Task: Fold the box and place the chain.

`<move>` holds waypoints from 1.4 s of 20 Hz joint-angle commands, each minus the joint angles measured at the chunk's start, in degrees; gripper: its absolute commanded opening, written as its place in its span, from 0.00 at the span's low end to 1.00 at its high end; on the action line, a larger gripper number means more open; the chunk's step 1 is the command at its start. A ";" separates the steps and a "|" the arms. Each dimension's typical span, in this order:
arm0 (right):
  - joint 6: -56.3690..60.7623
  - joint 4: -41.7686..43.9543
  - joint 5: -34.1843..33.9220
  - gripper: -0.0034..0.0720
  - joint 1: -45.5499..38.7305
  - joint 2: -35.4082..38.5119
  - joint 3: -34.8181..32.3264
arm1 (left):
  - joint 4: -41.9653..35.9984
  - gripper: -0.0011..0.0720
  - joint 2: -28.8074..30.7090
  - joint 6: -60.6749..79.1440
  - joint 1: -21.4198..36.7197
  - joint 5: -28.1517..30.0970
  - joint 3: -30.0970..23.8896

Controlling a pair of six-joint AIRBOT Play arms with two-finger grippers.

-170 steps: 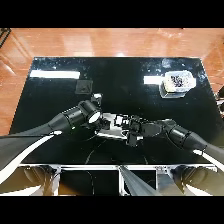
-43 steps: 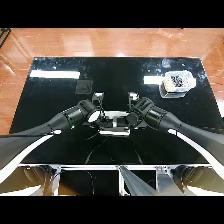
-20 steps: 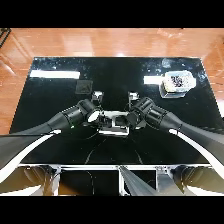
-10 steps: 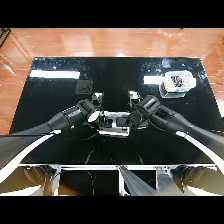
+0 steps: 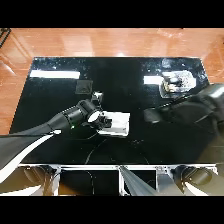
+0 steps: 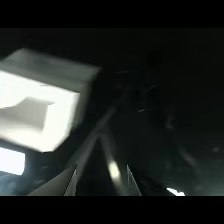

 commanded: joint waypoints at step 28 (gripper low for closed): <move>17.09 5.14 13.53 0.76 -33.86 -47.74 34.51 | 2.12 0.05 -0.63 -2.08 0.09 -2.25 0.00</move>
